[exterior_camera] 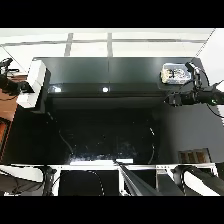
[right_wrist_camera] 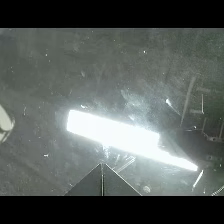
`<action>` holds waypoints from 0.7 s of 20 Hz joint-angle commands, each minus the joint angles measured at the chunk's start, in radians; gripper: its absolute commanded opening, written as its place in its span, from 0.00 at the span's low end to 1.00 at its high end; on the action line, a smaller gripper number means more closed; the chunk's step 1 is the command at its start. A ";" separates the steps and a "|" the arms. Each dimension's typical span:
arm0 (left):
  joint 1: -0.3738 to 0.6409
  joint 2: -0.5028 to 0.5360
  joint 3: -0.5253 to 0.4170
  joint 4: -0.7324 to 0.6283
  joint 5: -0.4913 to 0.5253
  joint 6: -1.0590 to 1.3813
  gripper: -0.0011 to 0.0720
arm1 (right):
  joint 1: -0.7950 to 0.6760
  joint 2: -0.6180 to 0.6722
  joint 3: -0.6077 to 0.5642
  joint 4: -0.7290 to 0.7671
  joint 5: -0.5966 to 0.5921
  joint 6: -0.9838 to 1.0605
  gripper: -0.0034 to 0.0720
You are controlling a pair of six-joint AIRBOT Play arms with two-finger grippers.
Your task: Fold the box and place the chain.
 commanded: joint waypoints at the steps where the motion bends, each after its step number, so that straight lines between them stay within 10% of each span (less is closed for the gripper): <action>1: -0.018 -0.035 0.058 -0.012 -0.014 -0.012 0.99 | 0.000 0.000 0.001 0.001 0.000 0.001 0.06; 7: -0.014 -0.033 0.415 0.010 -0.411 -0.232 0.97 | -0.001 0.000 0.001 0.000 0.001 0.000 0.06; 8: -0.012 -0.031 0.475 0.026 -0.502 -0.299 0.80 | -0.001 0.000 0.001 0.000 0.000 0.000 0.06; 10: -0.013 -0.005 0.529 0.008 -0.647 -0.317 0.11 | -0.001 0.000 0.001 0.000 0.000 0.000 0.06; 14: -0.082 0.181 0.399 -0.100 -0.616 -0.343 0.05 | -0.001 0.000 0.001 0.000 0.000 0.000 0.06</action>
